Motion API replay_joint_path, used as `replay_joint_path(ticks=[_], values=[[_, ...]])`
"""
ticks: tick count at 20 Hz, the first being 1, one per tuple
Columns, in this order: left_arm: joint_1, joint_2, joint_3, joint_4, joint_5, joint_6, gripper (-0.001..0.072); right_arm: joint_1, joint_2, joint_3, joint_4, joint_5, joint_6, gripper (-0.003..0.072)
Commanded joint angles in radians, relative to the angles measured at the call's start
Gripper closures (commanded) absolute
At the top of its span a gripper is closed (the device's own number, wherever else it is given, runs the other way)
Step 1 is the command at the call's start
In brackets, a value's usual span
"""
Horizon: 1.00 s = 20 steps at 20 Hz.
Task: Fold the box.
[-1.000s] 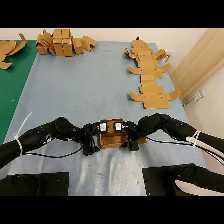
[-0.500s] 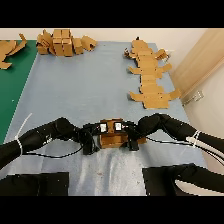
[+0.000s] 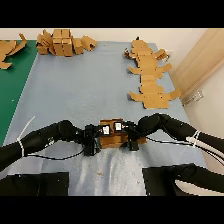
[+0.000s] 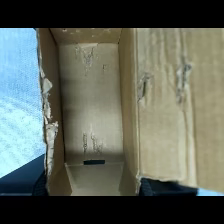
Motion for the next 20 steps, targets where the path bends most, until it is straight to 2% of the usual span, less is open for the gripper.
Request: replay_joint_path(ticks=[1, 6, 20], values=[[-0.006, 0.0, 0.001, 0.021, 0.032, -0.03, 0.001, 0.001, 0.0, 0.0, 0.0, 0.0, 0.0, 0.0153], [-0.009, -0.002, 0.002, 0.017, 0.073, -0.056, 0.001, 0.001, 0.0, 0.0, 0.0, 0.0, 0.0, 0.0153], [-0.053, -0.03, 0.002, 0.007, 0.075, -0.051, 0.001, 0.001, 0.0, 0.0, 0.0, 0.0, 0.0, 0.0153]])
